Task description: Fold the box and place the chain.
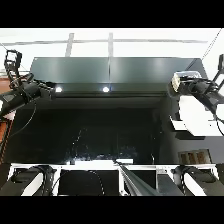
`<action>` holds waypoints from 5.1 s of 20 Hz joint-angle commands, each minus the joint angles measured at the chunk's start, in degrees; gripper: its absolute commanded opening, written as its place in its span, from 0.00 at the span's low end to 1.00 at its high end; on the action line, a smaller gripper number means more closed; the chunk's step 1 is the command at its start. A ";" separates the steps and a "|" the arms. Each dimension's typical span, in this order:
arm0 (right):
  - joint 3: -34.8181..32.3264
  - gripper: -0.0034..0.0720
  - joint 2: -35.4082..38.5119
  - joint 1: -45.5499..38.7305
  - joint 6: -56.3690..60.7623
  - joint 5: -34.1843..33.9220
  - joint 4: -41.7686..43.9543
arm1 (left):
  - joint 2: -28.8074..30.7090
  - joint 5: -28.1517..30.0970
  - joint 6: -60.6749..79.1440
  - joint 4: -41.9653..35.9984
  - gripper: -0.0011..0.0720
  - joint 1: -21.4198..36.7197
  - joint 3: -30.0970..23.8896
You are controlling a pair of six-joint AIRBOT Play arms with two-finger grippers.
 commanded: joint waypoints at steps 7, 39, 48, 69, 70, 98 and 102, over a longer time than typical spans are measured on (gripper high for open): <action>15.98 0.98 -12.79 -27.43 14.25 12.33 -8.57 | -1.86 -1.03 -0.02 -1.55 0.99 0.00 -0.02; 35.50 0.07 -41.07 -47.76 -14.40 65.18 -2.40 | -5.99 -3.91 -0.07 -1.90 0.99 0.00 -0.02; 21.09 0.07 -29.38 -32.76 -18.51 66.14 12.11 | -5.99 -4.02 -0.04 -2.03 0.99 0.00 -0.02; -14.10 0.07 -6.82 19.28 -37.64 19.08 48.85 | -27.54 -17.55 -5.66 -18.29 0.99 -0.74 0.11; -14.10 0.07 -6.82 19.63 -37.20 19.10 48.85 | -29.09 -19.80 -5.27 -18.71 0.99 -1.07 0.13; -12.26 0.88 -6.40 16.59 -36.65 22.49 43.93 | -45.90 -45.53 19.19 -17.77 0.04 -10.47 12.11; -5.46 0.87 -5.01 7.48 -36.61 37.92 33.59 | -39.32 -43.47 19.28 -14.40 0.04 -12.79 11.89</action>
